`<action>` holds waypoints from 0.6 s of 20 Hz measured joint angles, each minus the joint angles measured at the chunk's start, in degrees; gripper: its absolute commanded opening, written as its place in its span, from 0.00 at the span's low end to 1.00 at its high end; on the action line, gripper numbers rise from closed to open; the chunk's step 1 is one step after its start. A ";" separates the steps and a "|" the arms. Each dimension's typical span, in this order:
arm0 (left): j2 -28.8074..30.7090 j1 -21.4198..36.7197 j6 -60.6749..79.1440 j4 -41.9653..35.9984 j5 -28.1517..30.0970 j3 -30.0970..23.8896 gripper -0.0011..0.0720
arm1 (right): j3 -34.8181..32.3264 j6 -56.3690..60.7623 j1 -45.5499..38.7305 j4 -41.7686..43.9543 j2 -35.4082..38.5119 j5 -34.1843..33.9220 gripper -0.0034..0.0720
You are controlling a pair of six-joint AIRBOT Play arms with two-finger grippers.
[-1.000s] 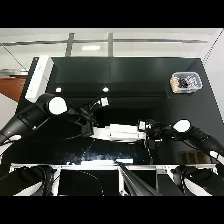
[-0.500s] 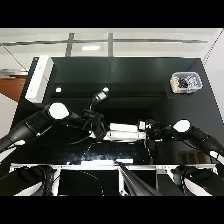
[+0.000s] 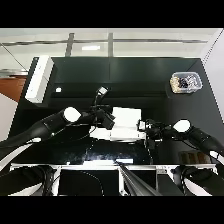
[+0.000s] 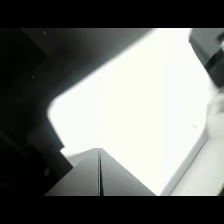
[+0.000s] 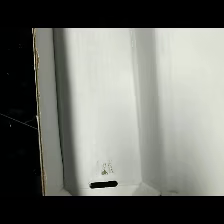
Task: Fold the box and place the chain.
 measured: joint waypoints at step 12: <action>2.62 2.69 1.03 9.55 -5.68 0.48 0.70 | 0.00 0.00 0.00 0.02 -0.04 0.00 0.68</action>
